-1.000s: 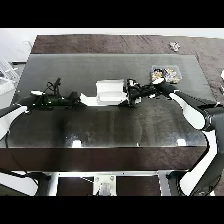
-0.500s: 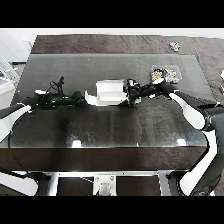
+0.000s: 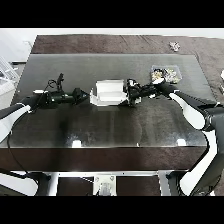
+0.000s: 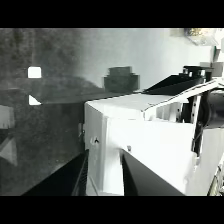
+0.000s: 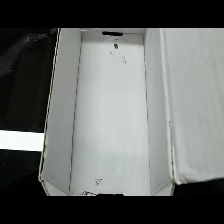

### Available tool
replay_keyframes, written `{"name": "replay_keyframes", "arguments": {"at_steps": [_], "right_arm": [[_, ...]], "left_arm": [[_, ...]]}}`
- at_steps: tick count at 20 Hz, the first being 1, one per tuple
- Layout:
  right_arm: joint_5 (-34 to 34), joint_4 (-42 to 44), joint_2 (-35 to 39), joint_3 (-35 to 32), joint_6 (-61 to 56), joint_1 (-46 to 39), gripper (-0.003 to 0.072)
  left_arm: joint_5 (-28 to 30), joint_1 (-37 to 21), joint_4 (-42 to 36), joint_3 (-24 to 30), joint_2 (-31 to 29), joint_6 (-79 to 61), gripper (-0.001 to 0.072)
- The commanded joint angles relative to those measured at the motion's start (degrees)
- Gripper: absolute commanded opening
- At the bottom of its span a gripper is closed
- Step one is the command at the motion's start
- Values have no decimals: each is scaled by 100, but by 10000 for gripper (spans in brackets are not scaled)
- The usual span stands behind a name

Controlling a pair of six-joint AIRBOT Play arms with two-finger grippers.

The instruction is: Fold the box and place the chain.

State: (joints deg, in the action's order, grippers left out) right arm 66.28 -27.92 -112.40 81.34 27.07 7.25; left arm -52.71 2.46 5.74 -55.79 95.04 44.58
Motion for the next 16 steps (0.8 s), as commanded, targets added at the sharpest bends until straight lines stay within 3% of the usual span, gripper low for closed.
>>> {"name": "replay_keyframes", "arguments": {"at_steps": [1,7,16], "right_arm": [[2,2,-2,-2,-2,0,590],[2,2,-2,-2,-2,0,590],[2,2,-2,-2,0,0,590]], "left_arm": [[-85,0,-160,-4,-9,-157,256],[120,229,-195,-4,-9,-160,257],[-144,251,-625,-4,-17,-227,257]]}}
